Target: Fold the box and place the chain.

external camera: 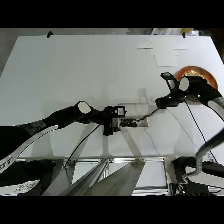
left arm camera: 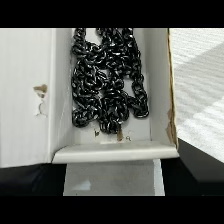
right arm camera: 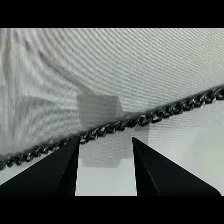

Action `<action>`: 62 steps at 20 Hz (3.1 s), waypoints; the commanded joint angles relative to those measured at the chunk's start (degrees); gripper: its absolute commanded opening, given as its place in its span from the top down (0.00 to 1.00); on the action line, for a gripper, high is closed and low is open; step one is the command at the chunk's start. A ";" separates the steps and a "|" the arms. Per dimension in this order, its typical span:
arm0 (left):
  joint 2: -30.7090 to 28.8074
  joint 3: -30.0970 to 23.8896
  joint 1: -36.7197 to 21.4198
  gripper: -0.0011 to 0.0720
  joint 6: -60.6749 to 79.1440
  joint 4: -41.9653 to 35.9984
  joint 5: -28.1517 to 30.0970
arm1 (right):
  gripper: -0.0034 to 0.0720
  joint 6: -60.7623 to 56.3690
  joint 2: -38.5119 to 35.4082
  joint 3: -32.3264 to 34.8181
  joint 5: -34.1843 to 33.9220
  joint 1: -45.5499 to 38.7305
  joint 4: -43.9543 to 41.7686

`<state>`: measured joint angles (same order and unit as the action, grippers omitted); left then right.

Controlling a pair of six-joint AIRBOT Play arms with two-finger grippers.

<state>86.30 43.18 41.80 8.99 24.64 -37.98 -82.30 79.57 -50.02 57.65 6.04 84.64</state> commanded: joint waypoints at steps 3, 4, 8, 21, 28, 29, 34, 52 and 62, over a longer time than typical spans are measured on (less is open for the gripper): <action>-0.02 -0.02 0.00 0.62 0.00 0.02 0.00 | 0.55 0.09 0.52 0.04 -2.29 1.68 0.20; -0.02 -0.02 0.00 0.62 0.00 0.02 0.02 | 0.59 0.07 0.68 0.07 -2.25 1.97 0.22; -0.02 -0.02 0.00 0.62 0.00 0.02 0.02 | 0.87 -0.22 1.11 0.09 1.99 2.16 0.70; -0.02 -0.02 0.00 0.62 0.00 0.02 0.02 | 0.94 1.81 -23.52 0.15 12.94 15.72 -8.59; 0.00 -0.02 0.00 0.62 0.00 0.02 0.00 | 0.94 1.07 -27.17 0.28 8.55 28.35 -16.44; -0.02 -0.02 0.00 0.62 0.00 0.02 0.02 | 0.94 1.05 -27.15 0.28 6.62 29.55 -16.57; -0.02 -0.02 0.00 0.62 0.00 0.02 0.02 | 0.93 -0.22 -24.30 0.28 2.82 31.15 -16.55; 0.00 -0.02 0.00 0.62 0.00 0.02 0.00 | 0.91 3.26 -21.88 -2.25 -2.51 1.92 -7.98; -0.02 -0.02 0.00 0.62 0.00 0.02 0.00 | 0.48 3.28 -5.11 -2.12 1.81 -2.84 -0.17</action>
<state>86.30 43.18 41.80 8.99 24.67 -37.98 -79.05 70.67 -52.18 57.95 3.79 83.07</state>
